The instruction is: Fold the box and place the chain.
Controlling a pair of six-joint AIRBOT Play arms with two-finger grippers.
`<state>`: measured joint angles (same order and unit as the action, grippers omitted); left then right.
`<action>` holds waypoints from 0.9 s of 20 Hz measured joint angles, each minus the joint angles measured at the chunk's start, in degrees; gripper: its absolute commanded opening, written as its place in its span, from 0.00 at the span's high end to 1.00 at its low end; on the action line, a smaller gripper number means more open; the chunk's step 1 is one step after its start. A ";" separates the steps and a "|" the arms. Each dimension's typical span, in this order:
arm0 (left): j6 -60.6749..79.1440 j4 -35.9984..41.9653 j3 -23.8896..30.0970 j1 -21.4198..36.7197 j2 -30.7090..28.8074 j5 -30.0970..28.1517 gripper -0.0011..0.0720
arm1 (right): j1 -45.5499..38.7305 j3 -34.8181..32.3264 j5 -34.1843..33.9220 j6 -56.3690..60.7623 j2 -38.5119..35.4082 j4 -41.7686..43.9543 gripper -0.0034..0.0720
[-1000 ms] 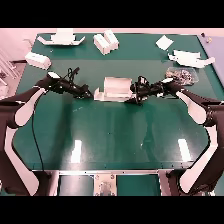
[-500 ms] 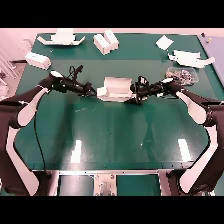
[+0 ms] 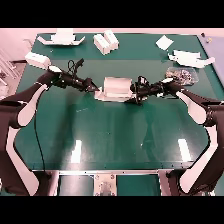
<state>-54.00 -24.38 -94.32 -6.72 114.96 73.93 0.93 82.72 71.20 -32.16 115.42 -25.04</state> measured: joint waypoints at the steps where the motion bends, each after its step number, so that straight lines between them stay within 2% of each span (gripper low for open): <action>1: 0.11 -0.09 -0.04 0.00 0.00 0.02 0.96 | 0.00 0.00 0.00 0.00 0.00 0.00 0.22; 5: 0.57 -3.30 -0.52 0.37 0.00 0.24 0.96 | 0.00 0.00 -0.02 0.00 0.00 0.00 0.22; 12: -2.12 -12.81 -1.11 1.29 0.33 -3.56 0.96 | 0.00 0.00 0.00 0.00 0.00 0.00 0.22; 18: -2.95 -14.67 -1.05 0.85 1.60 -4.85 0.95 | 0.00 0.00 -0.02 0.00 0.00 0.00 0.22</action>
<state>-56.95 -39.05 -95.37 -5.87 116.55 69.08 0.93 82.72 71.18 -32.16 115.42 -25.04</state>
